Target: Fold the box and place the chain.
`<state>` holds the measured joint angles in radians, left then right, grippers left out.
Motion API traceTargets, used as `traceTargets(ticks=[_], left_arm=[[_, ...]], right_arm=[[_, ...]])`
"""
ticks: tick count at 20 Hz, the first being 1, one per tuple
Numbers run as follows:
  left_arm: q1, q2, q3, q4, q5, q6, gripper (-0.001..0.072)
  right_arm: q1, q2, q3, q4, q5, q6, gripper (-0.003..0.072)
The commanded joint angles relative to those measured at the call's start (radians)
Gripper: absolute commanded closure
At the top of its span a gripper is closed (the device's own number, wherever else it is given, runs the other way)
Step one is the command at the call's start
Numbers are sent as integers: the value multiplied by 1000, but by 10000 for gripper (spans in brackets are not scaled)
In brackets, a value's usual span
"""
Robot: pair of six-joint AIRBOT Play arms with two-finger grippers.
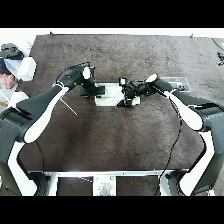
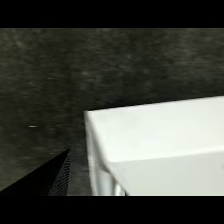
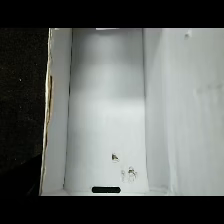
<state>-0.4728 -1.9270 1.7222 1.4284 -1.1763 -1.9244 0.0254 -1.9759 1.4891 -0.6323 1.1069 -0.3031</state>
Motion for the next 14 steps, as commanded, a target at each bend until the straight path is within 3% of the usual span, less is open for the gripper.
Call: traceTargets(ticks=[1,10,11,12,14], left_arm=[[-8,-23,27,72,-36,-61,365],[-45,-25,27,153,23,-137,378],[-45,-26,27,166,21,-144,564],[-45,-26,27,171,19,-144,606],[-45,-26,27,170,20,-144,607]], right_arm=[[0,1,0,0,0,0,364],[0,1,0,0,0,0,363],[0,1,0,0,0,0,364],[0,1,0,0,0,0,363],[0,1,0,0,0,1,363]])
